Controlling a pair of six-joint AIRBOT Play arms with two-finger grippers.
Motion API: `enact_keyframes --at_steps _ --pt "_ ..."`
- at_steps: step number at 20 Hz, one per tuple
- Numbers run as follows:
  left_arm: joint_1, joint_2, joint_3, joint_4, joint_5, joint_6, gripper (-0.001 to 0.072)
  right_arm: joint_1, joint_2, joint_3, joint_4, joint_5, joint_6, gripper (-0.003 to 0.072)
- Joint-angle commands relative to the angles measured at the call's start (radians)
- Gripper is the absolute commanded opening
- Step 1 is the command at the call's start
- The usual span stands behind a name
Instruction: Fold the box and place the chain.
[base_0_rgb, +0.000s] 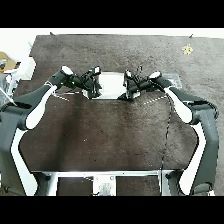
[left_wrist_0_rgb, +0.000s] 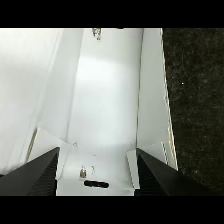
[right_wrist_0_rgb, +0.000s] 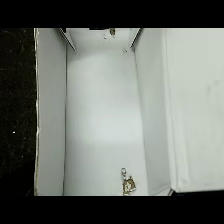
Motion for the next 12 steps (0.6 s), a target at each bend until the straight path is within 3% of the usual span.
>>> enact_keyframes --at_steps 1,8,10,11,12 --pt "0.0 -0.001 0.0 -0.026 -0.013 0.002 0.0572 0.001 0.0 0.001 0.0 0.0 0.0 0.0439" --pt "0.013 -0.001 0.0 -0.006 -0.029 -0.026 0.0545 0.001 0.0 0.001 0.001 0.0 0.0 0.0439" --pt "0.035 0.0 0.003 -0.007 -0.034 -0.068 0.026 0.001 0.0 0.001 0.001 0.0 0.0 0.0439" --pt "0.048 0.0 0.009 -0.007 -0.06 -0.087 0.0182 0.001 0.0 0.001 0.0 0.0 0.0 0.0439" --pt "0.063 0.0 0.022 -0.007 -0.109 -0.109 0.0047 0.001 0.0 0.001 0.001 0.0 0.0 0.0439"
